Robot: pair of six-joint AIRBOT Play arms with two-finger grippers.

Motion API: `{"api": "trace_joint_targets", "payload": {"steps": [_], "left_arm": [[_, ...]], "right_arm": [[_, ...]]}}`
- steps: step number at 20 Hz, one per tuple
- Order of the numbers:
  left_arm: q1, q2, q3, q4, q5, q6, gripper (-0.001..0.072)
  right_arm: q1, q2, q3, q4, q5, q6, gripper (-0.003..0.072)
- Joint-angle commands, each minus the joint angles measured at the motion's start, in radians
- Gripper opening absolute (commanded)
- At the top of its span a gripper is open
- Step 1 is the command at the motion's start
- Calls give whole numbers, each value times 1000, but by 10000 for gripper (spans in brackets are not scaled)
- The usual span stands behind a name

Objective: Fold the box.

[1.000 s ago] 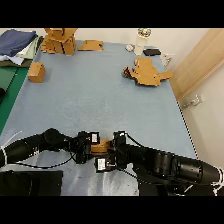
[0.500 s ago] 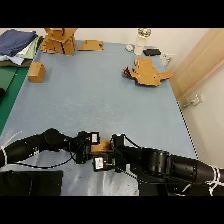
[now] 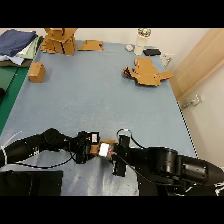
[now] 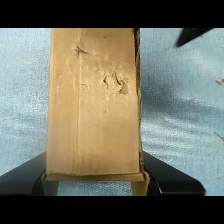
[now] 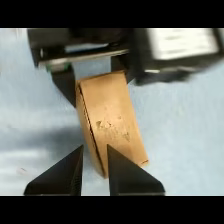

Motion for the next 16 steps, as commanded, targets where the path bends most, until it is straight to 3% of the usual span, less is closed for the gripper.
{"api": "trace_joint_targets", "payload": {"steps": [1,3,4,7,9,13,16], "left_arm": [[1,0,0,0,1,0,471],[1,0,0,0,0,0,471],[1,0,0,0,0,0,471],[1,0,0,0,1,0,471],[1,0,0,0,1,0,471],[1,0,0,0,0,0,471],[1,0,0,0,0,0,471]], "right_arm": [[-2,143,-28,79,10,612,102],[-2,209,-141,110,135,909,2],[-2,225,-210,116,230,1045,2],[-16,191,-411,116,722,1439,2],[-69,93,-450,119,956,1492,3],[-150,-95,-416,117,1126,1490,2],[-150,-157,-403,106,1162,1493,2]]}}
